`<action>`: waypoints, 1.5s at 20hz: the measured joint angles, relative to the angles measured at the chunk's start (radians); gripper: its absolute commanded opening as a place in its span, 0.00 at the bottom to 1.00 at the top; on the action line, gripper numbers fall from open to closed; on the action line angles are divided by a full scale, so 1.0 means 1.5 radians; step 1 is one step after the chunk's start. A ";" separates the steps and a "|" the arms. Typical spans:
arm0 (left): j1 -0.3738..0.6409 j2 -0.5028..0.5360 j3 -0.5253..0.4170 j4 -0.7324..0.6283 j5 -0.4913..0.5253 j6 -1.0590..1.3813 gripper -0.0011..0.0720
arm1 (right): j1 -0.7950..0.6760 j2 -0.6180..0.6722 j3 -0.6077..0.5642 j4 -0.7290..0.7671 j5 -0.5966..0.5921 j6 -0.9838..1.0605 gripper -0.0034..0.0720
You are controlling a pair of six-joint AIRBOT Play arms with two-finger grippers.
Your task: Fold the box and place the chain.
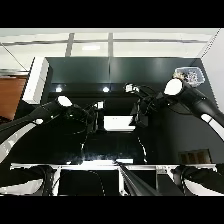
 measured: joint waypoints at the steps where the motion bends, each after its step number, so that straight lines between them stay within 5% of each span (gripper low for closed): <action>1: 0.000 0.000 0.000 0.000 -0.001 0.000 0.78 | 0.001 0.008 -0.013 -0.002 -0.013 -0.001 0.81; 6: 0.000 0.000 0.000 0.000 -0.002 -0.001 0.78 | 0.001 0.026 -0.040 -0.002 -0.064 -0.011 0.81; 8: 0.000 0.000 0.000 0.000 -0.002 -0.001 0.78 | 0.001 0.028 -0.043 -0.001 -0.072 -0.012 0.60; 14: 0.000 0.000 0.000 0.000 -0.003 -0.001 0.78 | 0.004 0.030 -0.047 0.000 -0.073 -0.012 0.59; 16: 0.000 0.000 0.000 0.000 -0.003 0.000 0.78 | 0.008 0.030 -0.047 -0.001 -0.072 -0.012 0.46; 30: 0.000 0.000 0.000 0.000 -0.005 0.000 0.78 | 0.011 0.030 -0.050 0.000 -0.070 -0.008 0.46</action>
